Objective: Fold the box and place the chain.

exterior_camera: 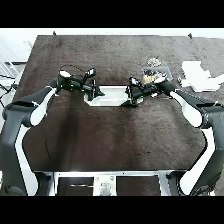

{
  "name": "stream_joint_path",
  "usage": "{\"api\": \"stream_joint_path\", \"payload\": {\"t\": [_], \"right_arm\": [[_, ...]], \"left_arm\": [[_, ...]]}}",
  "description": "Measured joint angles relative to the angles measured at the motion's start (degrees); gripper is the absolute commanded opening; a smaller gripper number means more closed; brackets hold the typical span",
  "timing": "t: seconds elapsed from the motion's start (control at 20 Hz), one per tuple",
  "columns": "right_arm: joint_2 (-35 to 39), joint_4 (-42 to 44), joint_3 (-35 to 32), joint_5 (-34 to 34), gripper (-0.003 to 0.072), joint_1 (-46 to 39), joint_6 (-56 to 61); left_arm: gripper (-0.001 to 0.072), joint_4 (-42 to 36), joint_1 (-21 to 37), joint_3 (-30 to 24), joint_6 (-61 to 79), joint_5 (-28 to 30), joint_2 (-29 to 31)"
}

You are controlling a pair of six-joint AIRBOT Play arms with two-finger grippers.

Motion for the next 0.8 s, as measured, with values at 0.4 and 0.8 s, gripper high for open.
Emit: {"api": "stream_joint_path", "payload": {"t": [0.4,0.8], "right_arm": [[0.0,-2.27,0.94,-0.35,0.0663,0.81,-0.04],[-0.44,-2.93,1.36,-0.52,0.0578,0.96,-0.13]], "left_arm": [[0.0019,0.0,0.0,0.0,0.0,-0.04,0.0],[0.0019,0.0,0.0,0.0,0.02,-0.11,0.0]]}}
